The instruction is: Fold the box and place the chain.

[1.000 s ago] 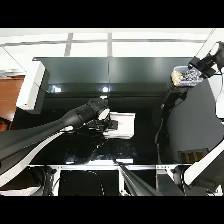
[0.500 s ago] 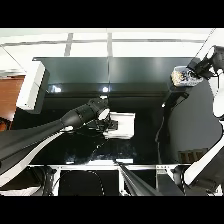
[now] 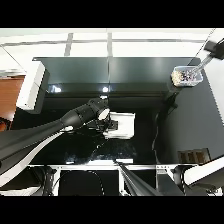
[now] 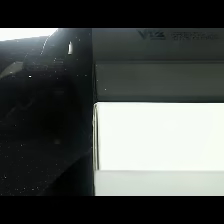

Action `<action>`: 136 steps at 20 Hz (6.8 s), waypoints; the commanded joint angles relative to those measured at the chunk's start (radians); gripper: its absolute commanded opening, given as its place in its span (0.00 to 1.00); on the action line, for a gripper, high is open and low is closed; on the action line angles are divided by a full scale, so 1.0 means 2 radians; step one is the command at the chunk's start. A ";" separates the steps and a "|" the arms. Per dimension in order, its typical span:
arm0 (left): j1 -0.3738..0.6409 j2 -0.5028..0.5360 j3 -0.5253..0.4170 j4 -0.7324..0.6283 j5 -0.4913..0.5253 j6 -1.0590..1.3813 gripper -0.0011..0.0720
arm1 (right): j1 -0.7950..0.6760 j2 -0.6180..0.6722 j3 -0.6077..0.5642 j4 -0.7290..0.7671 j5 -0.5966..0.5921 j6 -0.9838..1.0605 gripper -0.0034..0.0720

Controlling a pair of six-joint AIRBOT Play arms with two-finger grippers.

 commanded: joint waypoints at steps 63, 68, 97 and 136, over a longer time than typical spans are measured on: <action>0.000 0.000 0.000 0.000 0.003 0.000 0.05 | 0.346 0.394 -0.592 0.341 -0.012 -0.075 0.51; 0.000 -0.001 0.000 -0.004 0.006 -0.017 0.05 | 0.261 0.439 -0.592 0.317 0.028 -0.106 0.51; 0.290 0.229 -0.312 -0.446 0.086 1.184 0.99 | 0.258 0.443 -0.592 0.274 -0.053 -0.116 0.51; 0.179 0.083 -0.214 -0.456 0.171 1.252 0.64 | 0.317 0.297 -0.604 0.331 -0.274 -0.182 1.00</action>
